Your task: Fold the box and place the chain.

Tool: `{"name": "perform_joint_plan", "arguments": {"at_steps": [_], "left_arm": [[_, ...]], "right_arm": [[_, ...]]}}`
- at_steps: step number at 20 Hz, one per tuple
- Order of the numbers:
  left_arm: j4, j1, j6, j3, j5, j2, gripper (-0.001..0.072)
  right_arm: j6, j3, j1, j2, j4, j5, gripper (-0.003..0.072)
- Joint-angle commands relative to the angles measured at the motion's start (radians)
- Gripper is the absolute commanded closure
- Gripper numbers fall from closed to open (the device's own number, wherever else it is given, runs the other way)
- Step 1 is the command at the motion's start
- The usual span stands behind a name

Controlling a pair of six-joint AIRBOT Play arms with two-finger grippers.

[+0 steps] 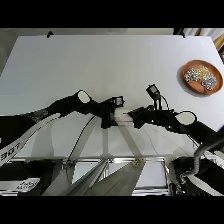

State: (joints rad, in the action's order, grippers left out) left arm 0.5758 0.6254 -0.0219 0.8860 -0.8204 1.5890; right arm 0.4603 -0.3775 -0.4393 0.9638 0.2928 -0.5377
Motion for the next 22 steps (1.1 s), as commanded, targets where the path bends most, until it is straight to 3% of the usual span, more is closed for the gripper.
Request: {"name": "perform_joint_plan", "arguments": {"at_steps": [1,15,22], "left_arm": [[0.0,0.0,0.0,0.0,0.0,-0.001,0.0555],[0.0,0.0,0.0,0.0,0.0,-0.001,0.0555],[0.0,0.0,0.0,0.0,0.0,-0.001,0.0555]], "right_arm": [[0.005,0.002,-0.021,0.004,0.047,-0.011,0.0678],[0.014,0.047,-0.046,0.061,0.081,-0.024,0.0678],[0.009,0.047,-0.046,0.003,0.069,0.049,0.0678]]}}
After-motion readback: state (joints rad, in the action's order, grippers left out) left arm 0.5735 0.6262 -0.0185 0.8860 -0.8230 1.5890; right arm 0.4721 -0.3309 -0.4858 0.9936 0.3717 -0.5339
